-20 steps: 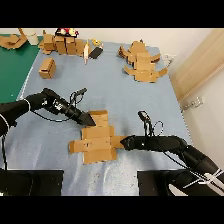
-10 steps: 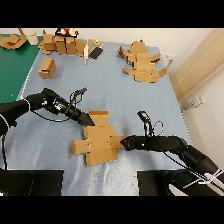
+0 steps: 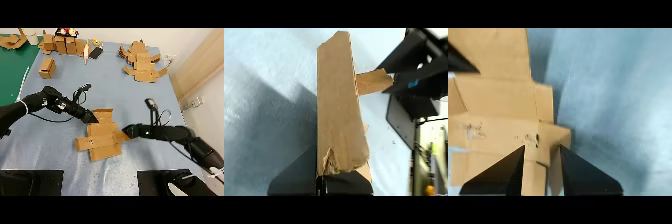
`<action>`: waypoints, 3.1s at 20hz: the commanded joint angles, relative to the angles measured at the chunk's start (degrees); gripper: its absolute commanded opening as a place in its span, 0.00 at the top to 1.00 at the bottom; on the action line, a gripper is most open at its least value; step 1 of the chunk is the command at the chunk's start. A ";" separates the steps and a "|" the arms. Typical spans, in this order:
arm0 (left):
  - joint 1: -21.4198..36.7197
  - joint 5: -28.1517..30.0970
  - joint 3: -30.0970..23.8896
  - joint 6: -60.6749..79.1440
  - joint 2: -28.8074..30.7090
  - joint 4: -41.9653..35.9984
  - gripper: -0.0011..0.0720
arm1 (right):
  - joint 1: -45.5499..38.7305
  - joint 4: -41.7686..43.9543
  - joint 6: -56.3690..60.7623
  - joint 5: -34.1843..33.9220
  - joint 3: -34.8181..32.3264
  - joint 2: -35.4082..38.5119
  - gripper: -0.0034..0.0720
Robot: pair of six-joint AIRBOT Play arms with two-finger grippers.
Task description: Fold the box.
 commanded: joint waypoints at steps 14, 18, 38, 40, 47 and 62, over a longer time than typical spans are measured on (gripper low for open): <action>-15.56 20.44 -10.86 24.02 14.16 1.29 0.97 | -3.34 -5.05 7.54 -11.04 13.07 -3.23 0.95; -15.54 21.97 -10.88 20.70 14.19 0.48 0.97 | -3.30 -5.09 7.52 -10.86 13.07 -3.87 0.95; -15.21 15.98 -24.83 44.02 19.52 -17.77 0.97 | -3.30 -7.45 7.48 -10.45 12.70 -4.50 0.95; -16.02 16.02 -24.68 45.81 19.63 -17.77 0.97 | -3.30 -7.45 7.48 -10.36 12.70 -4.74 0.95; -16.02 18.36 -24.79 45.79 21.05 -15.58 0.97 | -3.30 -7.63 7.48 -10.25 12.70 -4.79 0.95; -16.02 16.09 -25.75 44.89 20.28 -15.21 0.97 | -3.30 -7.63 7.45 -10.16 12.70 -5.44 0.95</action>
